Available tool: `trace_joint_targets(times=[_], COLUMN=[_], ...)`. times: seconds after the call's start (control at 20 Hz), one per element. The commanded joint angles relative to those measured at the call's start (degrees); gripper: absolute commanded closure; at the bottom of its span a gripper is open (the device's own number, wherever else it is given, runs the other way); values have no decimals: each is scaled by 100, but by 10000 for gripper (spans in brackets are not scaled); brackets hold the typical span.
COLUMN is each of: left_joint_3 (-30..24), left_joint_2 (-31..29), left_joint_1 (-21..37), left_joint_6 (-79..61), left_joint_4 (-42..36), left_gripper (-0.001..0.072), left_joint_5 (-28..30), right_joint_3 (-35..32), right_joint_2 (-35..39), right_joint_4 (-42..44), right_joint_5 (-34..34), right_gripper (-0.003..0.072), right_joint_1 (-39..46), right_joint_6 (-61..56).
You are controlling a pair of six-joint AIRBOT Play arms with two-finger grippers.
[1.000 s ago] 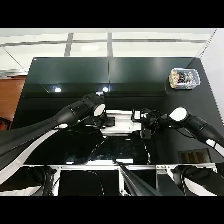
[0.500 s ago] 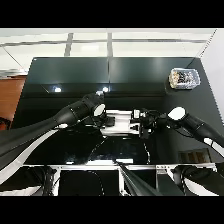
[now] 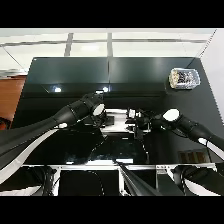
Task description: Fold the box and place the chain.
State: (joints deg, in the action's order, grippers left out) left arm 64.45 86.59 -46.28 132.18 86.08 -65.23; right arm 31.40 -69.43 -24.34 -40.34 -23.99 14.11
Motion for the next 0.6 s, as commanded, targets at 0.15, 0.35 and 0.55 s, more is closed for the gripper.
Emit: trace_joint_targets(times=[0.15,0.35,0.55], left_joint_3=[7,7,7], left_joint_2=[0,0,0], left_joint_1=[2,2,2], left_joint_6=[4,4,2], left_joint_4=[-22,-22,-22], left_gripper=[686,686,686], left_joint_5=[24,24,22], right_joint_3=[2,2,11], right_joint_2=[-7,0,420], right_joint_4=[17,7,-525], right_joint_5=[57,61,-358], right_gripper=[381,433,673], right_joint_1=[-4,0,157], right_joint_6=[-28,-553,-2588])
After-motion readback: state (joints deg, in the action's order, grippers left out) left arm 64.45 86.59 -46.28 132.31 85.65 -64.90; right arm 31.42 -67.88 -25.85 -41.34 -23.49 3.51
